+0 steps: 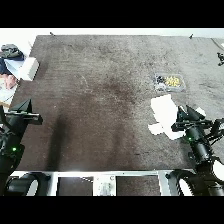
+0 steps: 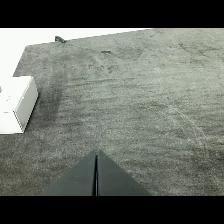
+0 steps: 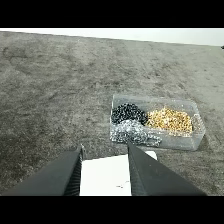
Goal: Fold the box and place the chain.
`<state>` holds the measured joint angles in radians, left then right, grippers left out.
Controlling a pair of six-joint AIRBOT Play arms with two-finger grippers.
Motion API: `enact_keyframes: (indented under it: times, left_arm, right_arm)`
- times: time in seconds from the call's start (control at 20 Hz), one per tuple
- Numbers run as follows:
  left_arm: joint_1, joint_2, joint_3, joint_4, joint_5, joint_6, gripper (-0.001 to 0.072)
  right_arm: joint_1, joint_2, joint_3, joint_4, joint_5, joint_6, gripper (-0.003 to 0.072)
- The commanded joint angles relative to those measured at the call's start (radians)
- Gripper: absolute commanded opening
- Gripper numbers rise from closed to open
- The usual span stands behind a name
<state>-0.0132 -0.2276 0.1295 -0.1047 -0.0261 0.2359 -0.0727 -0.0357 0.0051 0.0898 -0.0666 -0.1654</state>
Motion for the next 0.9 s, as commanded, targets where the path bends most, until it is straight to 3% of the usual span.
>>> enact_keyframes:
  times: [0.0, 0.35, 0.55, 0.7, 0.85]
  left_arm:
    - [0.000, 0.001, -0.001, 0.000, 0.000, 0.000, 0.0011]
    - [0.000, 0.001, -0.001, 0.000, 0.000, 0.000, 0.0011]
    - [0.000, 0.001, -0.001, 0.000, 0.000, 0.000, 0.0011]
    - [0.000, 0.001, -0.001, 0.000, 0.001, 0.000, 0.0011]
    - [0.000, 0.001, -0.001, 0.000, 0.000, 0.000, 0.0011]
  right_arm:
    - [0.001, 0.000, 0.001, 0.000, 0.000, 0.000, 0.0366]
    - [0.001, 0.000, 0.011, 0.000, 0.001, 0.003, 0.0367]
    - [0.001, -0.032, 0.107, -0.018, -0.001, 0.000, 0.0366]
    - [0.000, -0.201, 0.227, -0.018, -0.040, 0.001, 0.0366]
    - [-0.033, -0.455, 0.403, -0.013, -0.077, 0.001, 0.0366]
